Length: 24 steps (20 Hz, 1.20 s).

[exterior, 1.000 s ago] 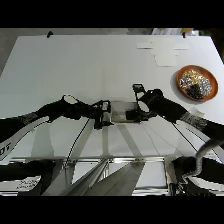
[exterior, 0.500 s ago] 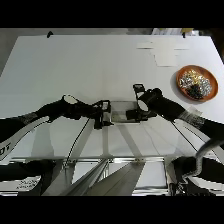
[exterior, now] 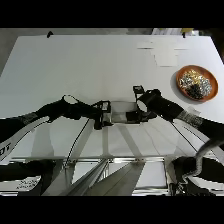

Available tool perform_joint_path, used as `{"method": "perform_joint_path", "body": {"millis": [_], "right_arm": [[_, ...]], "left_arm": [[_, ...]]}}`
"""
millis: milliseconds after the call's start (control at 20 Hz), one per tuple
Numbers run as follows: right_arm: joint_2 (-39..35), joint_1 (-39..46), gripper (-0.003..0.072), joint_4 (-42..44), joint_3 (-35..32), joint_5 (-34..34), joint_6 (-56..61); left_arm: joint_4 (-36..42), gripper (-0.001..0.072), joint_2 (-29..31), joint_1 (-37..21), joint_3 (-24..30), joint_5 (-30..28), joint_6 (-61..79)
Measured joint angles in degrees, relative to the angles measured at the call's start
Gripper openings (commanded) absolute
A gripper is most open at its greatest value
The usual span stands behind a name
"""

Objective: Fold the box and place the chain.

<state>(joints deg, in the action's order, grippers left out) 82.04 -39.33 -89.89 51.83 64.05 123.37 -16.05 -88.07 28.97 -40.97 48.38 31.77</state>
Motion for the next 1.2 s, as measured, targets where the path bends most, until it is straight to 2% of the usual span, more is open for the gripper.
{"method": "perform_joint_path", "body": {"millis": [50, 400, 600, 750, 800, 850, 900, 1200], "right_arm": [[-0.3, 0.0, 0.0337, -0.2, 0.0, 0.3, 0.0], [-5.5, 0.0, 0.0337, -1.2, 0.0, -0.3, -1.0], [-12.6, 0.6, 0.0335, -1.0, 0.8, -0.4, -7.0], [-17.4, 3.7, 0.0321, 0.4, 4.5, 0.3, -13.9], [-18.5, 5.6, 0.0288, 0.7, 6.5, 0.7, -16.3], [-19.1, 8.2, 0.0221, 0.8, 8.6, 0.9, -18.8], [-19.4, 11.0, 0.0201, 0.8, 10.6, 0.6, -20.9], [-15.7, 32.5, 0.0202, 1.0, 19.3, 0.0, -32.6]], "left_arm": [[0.0, 0.0030, 0.0, 0.0, 0.0, 0.1, 0.0], [0.1, 0.0030, 0.0, 0.0, 0.0, 0.0, -0.3], [0.2, 0.0030, 0.0, 0.0, 0.0, -0.1, -0.3], [0.2, 0.0030, 0.0, 0.0, 0.0, -0.1, -0.3], [0.2, 0.0030, 0.0, 0.0, 0.0, -0.1, -0.3], [0.2, 0.0030, 0.0, 0.0, 0.0, -0.1, -0.3], [0.2, 0.0030, 0.0, 0.0, 0.0, -0.2, -0.3], [0.2, 0.0030, 0.0, 0.0, 0.0, -0.2, -0.3]]}}
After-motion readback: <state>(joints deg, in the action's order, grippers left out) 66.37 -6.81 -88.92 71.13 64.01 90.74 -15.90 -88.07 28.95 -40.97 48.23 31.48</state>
